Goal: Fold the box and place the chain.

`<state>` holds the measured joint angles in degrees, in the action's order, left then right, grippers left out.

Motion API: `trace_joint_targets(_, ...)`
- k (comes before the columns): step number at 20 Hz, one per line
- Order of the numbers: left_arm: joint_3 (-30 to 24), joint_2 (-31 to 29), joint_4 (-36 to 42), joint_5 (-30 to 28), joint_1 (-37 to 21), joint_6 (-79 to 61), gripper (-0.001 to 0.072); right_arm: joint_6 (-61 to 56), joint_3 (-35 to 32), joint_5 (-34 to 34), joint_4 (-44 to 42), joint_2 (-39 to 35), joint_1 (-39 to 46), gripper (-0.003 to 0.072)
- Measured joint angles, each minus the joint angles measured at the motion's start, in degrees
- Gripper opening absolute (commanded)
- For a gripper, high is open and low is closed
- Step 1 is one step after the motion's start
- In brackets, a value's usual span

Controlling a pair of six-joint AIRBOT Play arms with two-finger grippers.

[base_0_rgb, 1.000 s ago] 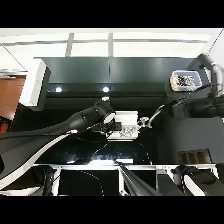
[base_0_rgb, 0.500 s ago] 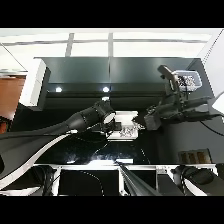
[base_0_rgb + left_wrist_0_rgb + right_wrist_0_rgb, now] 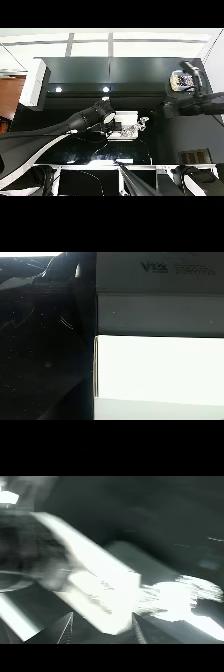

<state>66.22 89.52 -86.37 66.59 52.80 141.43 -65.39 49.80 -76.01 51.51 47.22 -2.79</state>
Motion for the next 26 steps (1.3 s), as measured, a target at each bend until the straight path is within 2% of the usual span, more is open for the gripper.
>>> trace_joint_targets(2, 0.00, 0.00, 0.00, 0.00, 0.00, 0.00, 0.0033, 5.40, -3.85, 1.20, 1.20, -0.48, 5.09, 0.0438)
trace_joint_targets(3, 0.00, 0.00, 0.00, 0.00, 0.00, 0.00, 0.0034, 8.04, -6.47, 3.69, 1.40, -0.63, 6.56, 0.0515)
trace_joint_targets(4, 0.00, 0.00, 0.00, 0.00, 0.00, -0.02, 0.0034, 10.32, -9.01, 6.32, 1.44, -0.74, 7.28, 0.0720)
trace_joint_targets(7, 0.00, 0.00, 0.00, 0.00, 0.00, 0.00, 0.0033, 18.49, -15.56, 17.20, 1.03, -0.85, 6.19, 0.0713)
trace_joint_targets(10, 0.00, 0.00, 0.00, -0.02, 0.00, 0.00, 0.0033, 32.54, -19.87, 22.93, 0.81, -0.66, 1.62, 0.0711)
trace_joint_targets(13, 0.00, 0.00, 0.00, -0.02, 0.00, 0.00, 0.0034, 47.06, -23.26, 25.27, 0.31, 1.31, -4.37, 0.0711)
trace_joint_targets(17, 0.00, 0.00, 0.00, -0.04, 0.00, 0.00, 0.0033, 56.57, -25.09, 29.20, -0.22, 6.54, -9.75, 0.0711)
trace_joint_targets(22, 0.00, 0.00, 0.00, -0.04, 0.00, 0.00, 0.0033, 66.27, -25.62, 34.93, -5.79, 10.95, -11.80, 0.0704)
trace_joint_targets(26, 0.00, 0.00, 0.00, -0.07, 0.00, 0.00, 0.0033, 73.66, -25.70, 36.63, -11.37, 14.03, -12.20, 0.0703)
